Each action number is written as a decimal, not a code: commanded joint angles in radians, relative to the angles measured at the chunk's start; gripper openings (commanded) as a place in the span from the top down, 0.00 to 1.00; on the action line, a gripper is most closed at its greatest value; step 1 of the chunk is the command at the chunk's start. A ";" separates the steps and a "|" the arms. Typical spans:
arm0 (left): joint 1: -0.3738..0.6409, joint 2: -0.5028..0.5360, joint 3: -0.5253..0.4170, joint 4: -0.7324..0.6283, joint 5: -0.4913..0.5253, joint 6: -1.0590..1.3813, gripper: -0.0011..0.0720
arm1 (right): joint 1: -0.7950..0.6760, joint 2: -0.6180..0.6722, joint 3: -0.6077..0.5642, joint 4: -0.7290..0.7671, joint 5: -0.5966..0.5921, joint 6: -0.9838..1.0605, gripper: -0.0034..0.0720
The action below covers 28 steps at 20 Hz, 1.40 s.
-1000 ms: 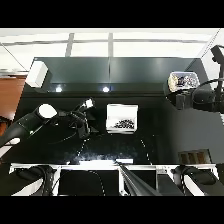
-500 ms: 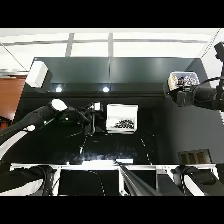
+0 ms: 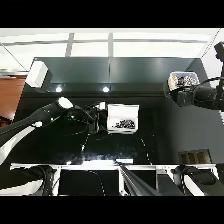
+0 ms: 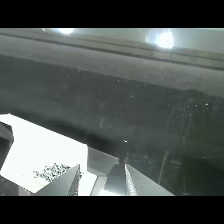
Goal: Fold the box and place the chain.
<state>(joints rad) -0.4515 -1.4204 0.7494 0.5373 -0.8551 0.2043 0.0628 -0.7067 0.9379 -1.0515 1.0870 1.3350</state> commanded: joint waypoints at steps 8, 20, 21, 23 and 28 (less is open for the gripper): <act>-0.052 -0.010 0.004 -0.002 0.044 0.001 0.01 | 0.000 -0.001 0.000 0.000 0.010 0.000 0.48; -0.054 -0.067 0.076 0.023 -0.023 -0.022 0.02 | 0.000 -0.001 0.000 0.000 0.010 0.000 0.48; -0.057 -0.067 0.076 0.022 -0.030 -0.021 0.02 | 0.000 -0.001 0.000 0.000 0.011 0.000 0.48; -0.063 -0.067 0.076 0.019 -0.036 -0.022 0.05 | 0.000 -0.003 0.000 -0.005 0.013 0.000 0.48; -0.075 -0.067 0.076 0.001 -0.028 -0.027 0.32 | 0.006 -0.112 0.000 -0.022 -0.018 0.000 0.48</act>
